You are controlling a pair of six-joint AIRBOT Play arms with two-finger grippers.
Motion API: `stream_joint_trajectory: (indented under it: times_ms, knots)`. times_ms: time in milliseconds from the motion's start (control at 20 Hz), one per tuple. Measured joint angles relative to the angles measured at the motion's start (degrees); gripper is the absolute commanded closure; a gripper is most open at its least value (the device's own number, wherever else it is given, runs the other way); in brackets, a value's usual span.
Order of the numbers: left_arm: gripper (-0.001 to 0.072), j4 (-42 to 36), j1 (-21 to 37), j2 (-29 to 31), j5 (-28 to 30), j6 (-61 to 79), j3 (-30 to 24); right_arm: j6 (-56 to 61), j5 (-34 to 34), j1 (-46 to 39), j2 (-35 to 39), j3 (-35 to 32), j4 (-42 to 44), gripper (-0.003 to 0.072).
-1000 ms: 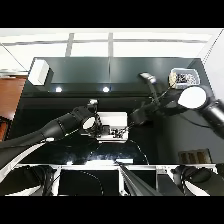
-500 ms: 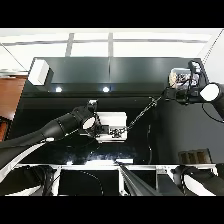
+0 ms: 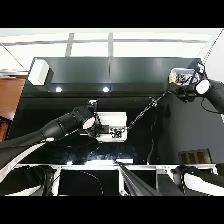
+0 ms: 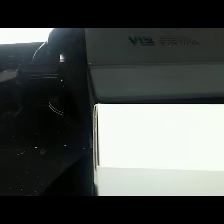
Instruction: Fold the box and place the chain.
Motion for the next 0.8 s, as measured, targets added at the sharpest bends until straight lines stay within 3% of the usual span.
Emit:
stream_joint_trajectory:
  times_ms: [350, 400, 450, 550, 600, 650, 700, 800]
  knots:
    - [0.0682, 0.0, 0.0, 0.0, -0.1, 0.0, 0.0, 4.7, -0.4, -0.3, -10.0, 10.2, -0.2, -0.0014]
    - [0.0682, 0.0, 0.0, 0.0, -0.1, 0.0, 0.0, 5.2, -0.3, -0.3, -11.5, 11.5, -0.2, 0.0010]
    - [0.0682, 0.0, 0.0, 0.0, -0.1, 0.0, 0.0, 5.8, 0.0, -0.3, -12.7, 12.5, -0.2, 0.0091]
    - [0.0682, 0.0, 0.0, 0.0, 0.0, 0.1, 0.0, 6.9, 0.9, -0.3, -14.7, 13.9, 0.0, 0.0101]
    - [0.0682, 0.0, 0.0, 0.0, 0.0, 0.1, 0.0, 7.2, 1.4, -0.3, -15.4, 14.2, 0.1, 0.0187]
    - [0.0681, 0.0, 0.0, 0.0, 0.0, 0.1, 0.0, 7.3, 2.0, -0.3, -15.8, 14.5, 0.1, 0.0405]
    - [0.0682, 0.0, 0.0, 0.0, 0.0, 0.1, 0.0, 7.5, 2.8, -0.3, -16.2, 14.8, 0.1, 0.0677]
    - [0.0681, 0.0, 0.0, 0.0, 0.1, 0.1, 0.0, 7.6, 4.7, -0.3, -16.5, 15.1, 0.4, 0.0651]
